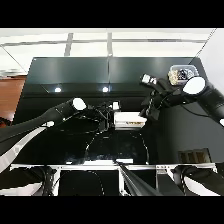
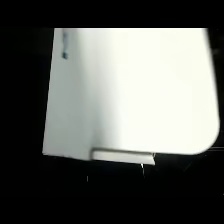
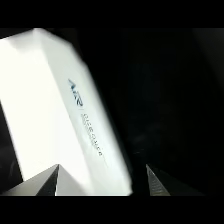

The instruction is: Fold the box and place the chain.

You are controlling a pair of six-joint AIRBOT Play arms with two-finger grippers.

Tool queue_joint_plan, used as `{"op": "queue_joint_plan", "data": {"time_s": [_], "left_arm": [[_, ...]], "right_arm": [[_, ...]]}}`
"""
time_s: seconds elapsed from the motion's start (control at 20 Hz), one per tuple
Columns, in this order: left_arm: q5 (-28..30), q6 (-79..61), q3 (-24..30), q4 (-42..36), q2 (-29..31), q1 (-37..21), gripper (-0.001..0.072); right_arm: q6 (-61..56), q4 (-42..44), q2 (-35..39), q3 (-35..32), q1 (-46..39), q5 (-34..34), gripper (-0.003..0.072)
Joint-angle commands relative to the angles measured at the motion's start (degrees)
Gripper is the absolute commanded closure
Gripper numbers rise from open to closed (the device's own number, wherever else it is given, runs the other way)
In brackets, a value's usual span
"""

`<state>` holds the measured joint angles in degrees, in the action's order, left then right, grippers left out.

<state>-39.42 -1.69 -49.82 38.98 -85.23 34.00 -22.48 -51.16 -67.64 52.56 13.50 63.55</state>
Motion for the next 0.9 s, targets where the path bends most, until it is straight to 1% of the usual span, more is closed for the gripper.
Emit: {"op": "queue_joint_plan", "data": {"time_s": [0.0,0.1,0.3,0.35,0.4,0.45,0.5,0.55,0.6,0.85], "left_arm": [[0.02,0.02,0.04,0.00,-0.04,0.04,0.0377],[0.02,0.00,0.04,0.00,-0.04,0.04,0.0377],[0.02,0.02,0.04,0.00,-0.04,0.04,0.0377],[0.02,0.00,0.04,0.00,-0.04,0.04,0.0377],[0.02,0.02,0.04,0.00,-0.04,0.04,0.0377],[0.02,0.02,0.04,0.00,-0.04,0.04,0.0377],[0.02,0.00,0.04,0.00,-0.04,0.04,0.0377],[0.02,0.02,0.04,0.00,-0.04,0.04,0.0377],[0.02,0.02,0.04,0.00,-0.04,0.04,0.0377],[0.02,0.02,0.04,0.00,-0.07,0.04,0.0377]], "right_arm": [[6.88,1.42,-1.88,-2.69,2.10,-0.83,0.0064],[7.76,1.44,-2.08,-2.69,3.10,-2.34,0.0064],[8.02,1.57,-2.08,-2.69,3.78,-2.10,0.0067],[8.00,1.57,-2.08,-2.69,3.78,-2.08,0.0168],[8.00,1.55,-2.08,-2.69,3.78,-1.88,0.0202],[8.00,1.55,-2.08,-2.69,3.78,-1.86,0.0204],[7.96,1.57,-2.08,-2.69,3.78,-1.84,0.0277],[7.91,1.60,-2.05,-2.67,3.76,-1.49,0.0468],[7.89,1.57,-2.05,-2.67,3.76,-1.03,0.0485],[6.60,1.53,-2.08,-2.69,3.78,0.61,0.0485]]}}
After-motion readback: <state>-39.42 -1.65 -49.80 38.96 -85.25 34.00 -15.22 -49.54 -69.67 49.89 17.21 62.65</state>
